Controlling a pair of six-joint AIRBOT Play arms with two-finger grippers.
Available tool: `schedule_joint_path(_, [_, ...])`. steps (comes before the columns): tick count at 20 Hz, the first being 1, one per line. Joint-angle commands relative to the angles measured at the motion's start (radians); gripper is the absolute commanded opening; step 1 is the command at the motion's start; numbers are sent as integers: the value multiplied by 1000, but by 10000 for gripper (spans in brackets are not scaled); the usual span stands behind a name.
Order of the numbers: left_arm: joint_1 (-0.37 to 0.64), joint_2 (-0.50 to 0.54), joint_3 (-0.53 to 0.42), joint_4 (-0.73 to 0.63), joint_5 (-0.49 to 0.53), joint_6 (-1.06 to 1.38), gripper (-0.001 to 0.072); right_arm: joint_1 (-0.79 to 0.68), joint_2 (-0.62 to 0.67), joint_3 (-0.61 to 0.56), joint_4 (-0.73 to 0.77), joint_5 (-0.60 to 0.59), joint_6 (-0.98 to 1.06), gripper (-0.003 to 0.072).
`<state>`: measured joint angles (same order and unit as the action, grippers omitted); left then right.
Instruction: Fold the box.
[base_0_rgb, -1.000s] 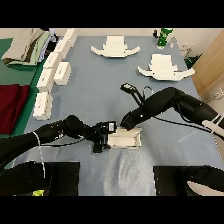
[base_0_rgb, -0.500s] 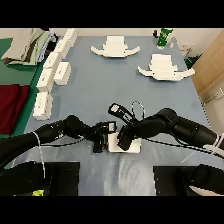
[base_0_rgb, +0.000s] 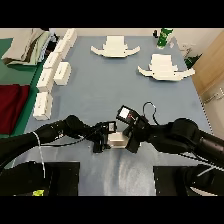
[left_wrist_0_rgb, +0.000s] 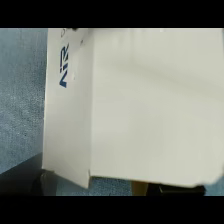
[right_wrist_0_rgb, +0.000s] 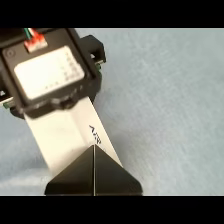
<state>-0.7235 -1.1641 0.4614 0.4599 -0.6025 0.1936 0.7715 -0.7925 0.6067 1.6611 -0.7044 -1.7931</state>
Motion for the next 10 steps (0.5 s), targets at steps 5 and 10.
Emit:
schedule_joint_path(5, [0,0,1,0,-1,0,538,22,138,-92,-46,10,-147,192])
schedule_joint_path(10, [0,0,1,0,0,0,537,22,45,-90,-13,14,-303,412])
